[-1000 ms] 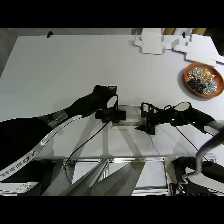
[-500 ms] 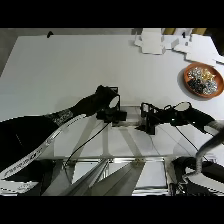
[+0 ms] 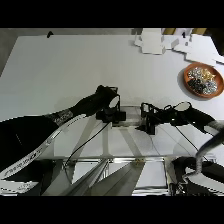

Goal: Fold the box and place the chain.

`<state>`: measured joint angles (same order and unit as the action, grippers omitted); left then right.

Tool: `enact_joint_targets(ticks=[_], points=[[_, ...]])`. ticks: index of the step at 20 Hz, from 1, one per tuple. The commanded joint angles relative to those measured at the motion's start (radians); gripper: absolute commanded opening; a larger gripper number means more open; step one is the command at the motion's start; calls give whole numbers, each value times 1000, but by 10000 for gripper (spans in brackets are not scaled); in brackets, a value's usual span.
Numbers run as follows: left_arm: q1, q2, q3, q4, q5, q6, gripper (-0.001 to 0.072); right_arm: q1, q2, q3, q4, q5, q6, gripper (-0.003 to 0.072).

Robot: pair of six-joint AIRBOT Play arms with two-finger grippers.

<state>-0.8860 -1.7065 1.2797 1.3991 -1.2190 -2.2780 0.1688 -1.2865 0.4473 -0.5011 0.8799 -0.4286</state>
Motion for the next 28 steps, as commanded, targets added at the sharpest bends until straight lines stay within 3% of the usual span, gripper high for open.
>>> enact_joint_targets(ticks=[1,14,19,21,28], points=[[2,14,0,-3,-1,0,294,0,0,0,1,-1,1,410],[1,52,-5,-37,-1,0,287,0,0,0,1,-1,1,410],[2,53,-10,-36,-6,0,256,0,0,0,1,-1,1,410],[2,53,-10,-36,-12,0,195,0,0,0,1,-1,1,410],[3,77,-38,-25,5,-17,204,0,0,0,1,-1,1,410]])
